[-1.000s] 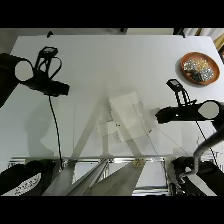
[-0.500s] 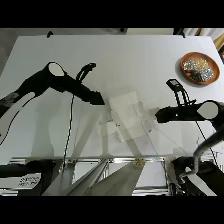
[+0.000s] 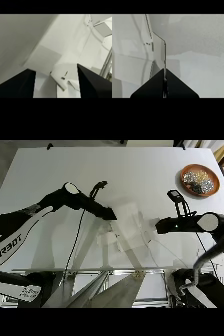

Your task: Fold the box and place the chain.

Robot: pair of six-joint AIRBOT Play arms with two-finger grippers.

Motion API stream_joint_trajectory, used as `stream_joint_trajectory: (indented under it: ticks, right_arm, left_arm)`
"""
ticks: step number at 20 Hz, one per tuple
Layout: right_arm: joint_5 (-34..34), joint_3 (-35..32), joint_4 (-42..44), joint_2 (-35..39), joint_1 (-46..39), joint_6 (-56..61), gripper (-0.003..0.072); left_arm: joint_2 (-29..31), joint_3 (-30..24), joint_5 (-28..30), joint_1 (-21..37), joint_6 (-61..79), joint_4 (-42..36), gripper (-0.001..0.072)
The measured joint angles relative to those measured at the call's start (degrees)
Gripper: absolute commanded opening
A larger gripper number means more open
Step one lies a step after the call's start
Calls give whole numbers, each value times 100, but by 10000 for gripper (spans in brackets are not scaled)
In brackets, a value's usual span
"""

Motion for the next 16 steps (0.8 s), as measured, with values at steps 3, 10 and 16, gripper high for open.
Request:
stream_joint_trajectory:
  ticks: [3,10,16]
  right_arm:
    - [-24,0,2,0,0,2,16]
    - [-39,0,-2,0,0,2,16]
    - [-35,0,2,0,0,2,16]
  left_arm:
    - [-24,0,330,-229,13,-13,554]
    - [-37,0,691,-424,-4,22,135]
    - [-37,2,721,-446,173,262,9]
